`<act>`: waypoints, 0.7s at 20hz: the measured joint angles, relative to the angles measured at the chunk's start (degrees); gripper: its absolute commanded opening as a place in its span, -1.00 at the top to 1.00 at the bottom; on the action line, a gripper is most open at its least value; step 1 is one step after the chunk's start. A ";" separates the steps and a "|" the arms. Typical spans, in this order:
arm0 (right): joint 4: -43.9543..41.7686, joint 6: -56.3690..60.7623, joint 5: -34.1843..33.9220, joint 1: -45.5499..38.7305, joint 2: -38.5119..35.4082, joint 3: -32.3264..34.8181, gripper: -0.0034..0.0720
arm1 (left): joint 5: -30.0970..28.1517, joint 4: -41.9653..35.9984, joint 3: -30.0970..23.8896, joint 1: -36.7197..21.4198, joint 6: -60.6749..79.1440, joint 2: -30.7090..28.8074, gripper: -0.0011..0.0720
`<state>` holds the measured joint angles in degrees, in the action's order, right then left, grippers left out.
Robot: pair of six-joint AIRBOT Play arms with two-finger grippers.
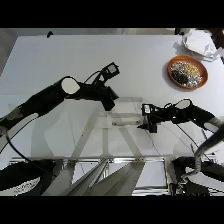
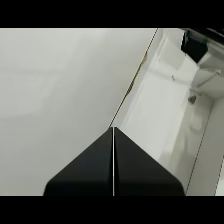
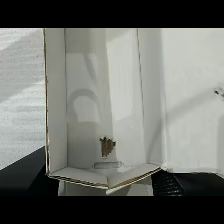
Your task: Fold the box and place the chain.
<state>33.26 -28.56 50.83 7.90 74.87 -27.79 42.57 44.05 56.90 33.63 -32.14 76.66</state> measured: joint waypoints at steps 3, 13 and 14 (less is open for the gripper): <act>-0.04 0.02 -0.02 0.00 0.00 0.00 -0.11 | 8.81 7.58 0.00 -1.81 0.50 -2.64 0.97; -0.07 0.04 -0.07 0.00 0.00 0.00 -0.11 | 19.85 12.66 -4.81 -2.78 8.94 -1.55 0.97; -0.07 0.04 -0.07 0.00 0.00 0.00 -0.11 | 19.52 11.65 -5.29 -2.78 10.23 -1.01 0.95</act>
